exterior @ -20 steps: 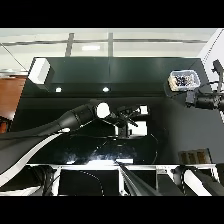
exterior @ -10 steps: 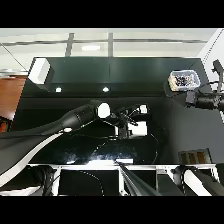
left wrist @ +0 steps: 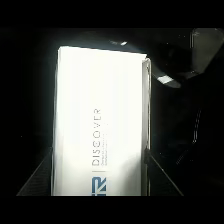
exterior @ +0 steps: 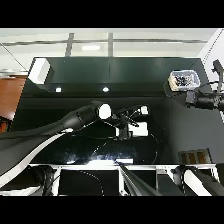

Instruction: Fold the box and place the chain.

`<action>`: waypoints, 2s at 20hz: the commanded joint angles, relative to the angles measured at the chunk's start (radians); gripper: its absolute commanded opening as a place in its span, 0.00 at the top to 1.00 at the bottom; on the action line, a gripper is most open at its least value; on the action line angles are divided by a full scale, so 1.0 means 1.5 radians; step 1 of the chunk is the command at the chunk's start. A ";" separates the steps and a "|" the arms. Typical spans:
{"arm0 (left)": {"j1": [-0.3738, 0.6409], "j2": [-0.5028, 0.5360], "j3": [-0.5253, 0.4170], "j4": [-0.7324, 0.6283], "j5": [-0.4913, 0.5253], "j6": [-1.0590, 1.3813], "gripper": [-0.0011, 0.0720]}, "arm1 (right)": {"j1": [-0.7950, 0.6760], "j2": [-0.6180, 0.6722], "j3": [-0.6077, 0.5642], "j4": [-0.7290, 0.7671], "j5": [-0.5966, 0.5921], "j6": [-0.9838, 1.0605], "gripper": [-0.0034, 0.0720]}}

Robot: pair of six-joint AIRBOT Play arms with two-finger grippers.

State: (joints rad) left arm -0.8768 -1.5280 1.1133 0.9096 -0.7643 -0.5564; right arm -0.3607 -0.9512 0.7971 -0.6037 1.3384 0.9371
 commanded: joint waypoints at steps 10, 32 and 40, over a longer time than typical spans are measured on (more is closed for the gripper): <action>-0.023 0.028 0.000 0.065 -0.002 -0.041 0.01 | -0.001 0.001 0.000 0.000 0.001 0.000 0.91; -0.045 0.034 0.000 0.159 0.021 -0.089 0.01 | -0.001 0.001 0.000 0.000 0.001 0.000 0.91; -0.048 0.040 0.001 0.154 0.020 -0.126 0.01 | -0.001 0.001 0.000 0.000 0.003 0.000 0.91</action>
State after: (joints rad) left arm -0.9459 -1.4696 1.1133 1.1442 -0.7338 -0.7212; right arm -0.3607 -0.9512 0.7971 -0.6033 1.3415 0.9375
